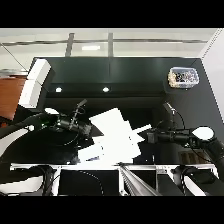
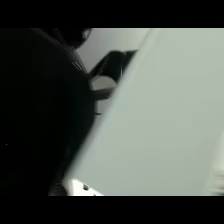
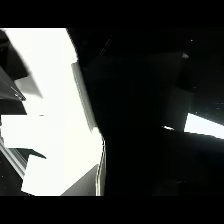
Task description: Fold the box and place the chain.
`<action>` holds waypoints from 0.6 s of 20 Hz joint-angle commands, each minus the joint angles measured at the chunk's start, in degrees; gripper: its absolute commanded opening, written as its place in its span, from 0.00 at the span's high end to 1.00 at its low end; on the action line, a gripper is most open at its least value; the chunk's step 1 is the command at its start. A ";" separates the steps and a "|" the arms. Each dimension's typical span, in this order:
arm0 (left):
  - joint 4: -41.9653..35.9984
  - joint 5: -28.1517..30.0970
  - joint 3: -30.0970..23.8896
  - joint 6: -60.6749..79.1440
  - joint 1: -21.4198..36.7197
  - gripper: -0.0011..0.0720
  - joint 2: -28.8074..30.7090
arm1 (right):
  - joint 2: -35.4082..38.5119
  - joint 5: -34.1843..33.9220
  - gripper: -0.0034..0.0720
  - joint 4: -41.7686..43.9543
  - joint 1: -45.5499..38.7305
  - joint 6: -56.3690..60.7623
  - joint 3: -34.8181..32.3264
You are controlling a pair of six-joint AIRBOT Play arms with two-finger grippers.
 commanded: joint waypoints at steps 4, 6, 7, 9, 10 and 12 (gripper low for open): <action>1.88 -2.10 0.11 4.74 -1.55 0.51 -0.39 | 0.02 -0.96 0.88 0.00 0.07 0.20 -0.04; 3.17 -2.01 0.68 5.22 -3.82 0.52 -0.39 | 0.02 -0.96 0.88 -0.04 0.07 0.20 -0.04; 3.93 -1.86 1.16 5.22 -4.81 0.61 -0.42 | 0.02 -0.94 0.88 -0.04 0.07 0.20 -0.04; 5.64 -1.75 2.38 5.20 -6.25 0.70 -0.48 | 0.02 -0.94 0.88 -0.04 0.07 0.20 -0.04; 6.64 -1.73 3.13 5.20 -6.32 0.92 -0.48 | 0.02 -0.92 0.87 0.00 0.07 0.24 -0.02; 7.76 -1.95 4.22 5.14 -5.77 0.94 -0.46 | 0.04 -0.26 0.25 -0.11 -0.59 0.98 0.11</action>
